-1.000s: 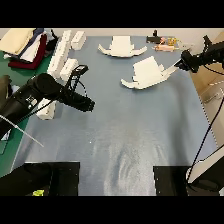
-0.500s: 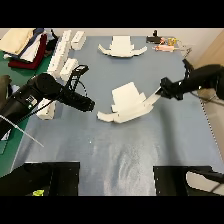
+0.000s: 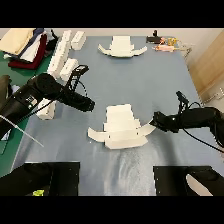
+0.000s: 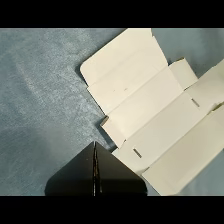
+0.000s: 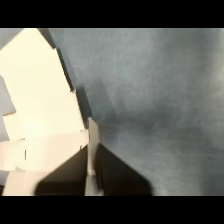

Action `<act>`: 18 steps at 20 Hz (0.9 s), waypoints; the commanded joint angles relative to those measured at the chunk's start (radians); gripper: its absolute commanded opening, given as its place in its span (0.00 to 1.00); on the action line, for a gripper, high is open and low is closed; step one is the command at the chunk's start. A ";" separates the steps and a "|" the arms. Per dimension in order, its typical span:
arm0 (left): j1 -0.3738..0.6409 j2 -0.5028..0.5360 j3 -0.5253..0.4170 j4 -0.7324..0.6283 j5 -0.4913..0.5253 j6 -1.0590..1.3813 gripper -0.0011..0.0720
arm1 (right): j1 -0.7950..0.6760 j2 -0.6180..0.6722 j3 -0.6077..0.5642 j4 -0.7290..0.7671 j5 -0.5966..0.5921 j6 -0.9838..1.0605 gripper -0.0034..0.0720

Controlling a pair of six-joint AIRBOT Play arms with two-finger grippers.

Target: Fold the box.

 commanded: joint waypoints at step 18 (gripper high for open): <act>0.000 0.001 0.000 -0.045 0.046 -0.005 0.04 | -0.107 -0.430 0.142 0.140 -0.340 -0.457 0.39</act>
